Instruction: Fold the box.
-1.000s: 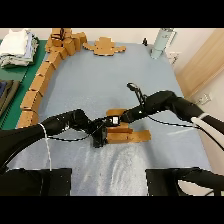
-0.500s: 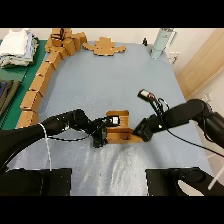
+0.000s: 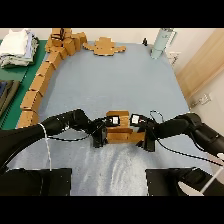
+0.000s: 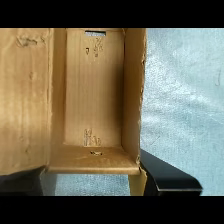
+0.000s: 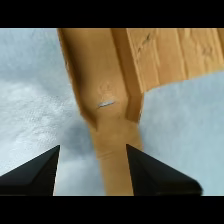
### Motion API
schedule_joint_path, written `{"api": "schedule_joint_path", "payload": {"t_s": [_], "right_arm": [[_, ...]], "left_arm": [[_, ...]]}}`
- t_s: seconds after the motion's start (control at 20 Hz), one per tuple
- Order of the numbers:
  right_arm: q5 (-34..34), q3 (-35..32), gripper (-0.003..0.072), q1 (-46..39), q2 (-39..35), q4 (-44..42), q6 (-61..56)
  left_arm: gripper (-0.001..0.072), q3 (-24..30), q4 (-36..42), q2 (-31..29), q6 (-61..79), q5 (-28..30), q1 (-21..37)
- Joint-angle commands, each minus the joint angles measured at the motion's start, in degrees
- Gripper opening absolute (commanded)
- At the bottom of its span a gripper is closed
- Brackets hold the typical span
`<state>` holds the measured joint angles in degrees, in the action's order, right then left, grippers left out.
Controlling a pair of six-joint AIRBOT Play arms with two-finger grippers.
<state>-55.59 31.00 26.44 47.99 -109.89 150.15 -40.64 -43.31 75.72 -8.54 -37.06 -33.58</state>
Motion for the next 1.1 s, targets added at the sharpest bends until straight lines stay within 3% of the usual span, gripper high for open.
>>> {"api": "schedule_joint_path", "payload": {"t_s": [0.0,0.1,0.4,0.9,0.95,1.0,1.05], "right_arm": [[9.51,-0.72,0.0653,0.85,4.17,-1.22,11.93],[11.43,-0.72,0.0643,0.85,5.55,-2.99,14.62],[9.92,-0.72,0.0219,0.9,5.62,-8.07,16.48],[13.33,-0.72,0.0229,4.72,8.15,-9.14,16.44],[13.33,-0.72,0.0327,4.72,8.44,-9.14,16.44],[13.33,-0.72,0.0502,4.72,8.52,-9.14,16.44],[13.29,-0.72,0.0617,4.72,8.5,-9.09,16.44]], "left_arm": [[0.0524,0.0,0.0,0.0,0.0,0.02,0.0],[0.0524,0.0,0.0,0.0,0.0,0.02,-0.02],[0.0524,0.0,0.0,0.0,0.0,0.02,-0.02],[0.0524,0.0,0.0,0.0,0.0,0.02,-0.02],[0.0524,0.0,0.0,0.0,0.0,0.02,0.0],[0.0524,0.0,0.0,0.0,0.0,0.02,0.0],[0.0524,0.0,0.0,0.0,0.0,0.02,0.0]]}}
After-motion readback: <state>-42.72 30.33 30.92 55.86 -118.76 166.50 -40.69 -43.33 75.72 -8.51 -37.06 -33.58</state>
